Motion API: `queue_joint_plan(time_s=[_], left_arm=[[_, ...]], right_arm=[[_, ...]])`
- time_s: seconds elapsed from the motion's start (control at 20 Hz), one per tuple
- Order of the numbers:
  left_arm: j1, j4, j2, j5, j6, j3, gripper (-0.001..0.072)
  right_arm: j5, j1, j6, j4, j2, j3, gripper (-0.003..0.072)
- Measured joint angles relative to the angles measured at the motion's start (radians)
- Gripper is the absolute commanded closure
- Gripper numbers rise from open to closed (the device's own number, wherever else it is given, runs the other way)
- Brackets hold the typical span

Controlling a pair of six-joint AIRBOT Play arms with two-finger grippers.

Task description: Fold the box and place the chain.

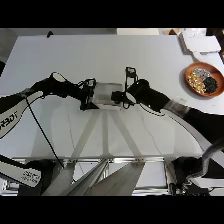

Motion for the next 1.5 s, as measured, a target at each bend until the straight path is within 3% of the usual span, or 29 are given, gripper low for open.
queue_joint_plan(time_s=[0.4, 0.75, 1.05, 1.35, 1.5], left_arm=[[0.000, 0.000, 0.000, 0.000, -0.001, 0.000, 0.0394], [0.000, 0.000, 0.000, 0.000, -0.001, 0.000, 0.0394], [0.000, 0.000, 0.000, 0.000, -0.001, 0.000, 0.0394], [0.000, 0.000, 0.000, 0.000, -0.001, 0.000, 0.0394], [0.000, 0.000, 0.000, 0.000, -0.001, 0.000, 0.0394]], right_arm=[[0.058, -0.058, -0.111, -0.001, 0.372, 0.001, 0.0210], [0.236, -0.330, -0.326, -0.085, 0.597, 0.001, 0.0210], [0.278, -0.674, -0.557, -0.138, 0.599, -0.001, 0.0210], [0.217, -0.878, -0.659, -0.129, 0.469, -0.001, 0.0209], [0.129, -0.907, -0.719, -0.124, 0.356, 0.002, 0.0326]])
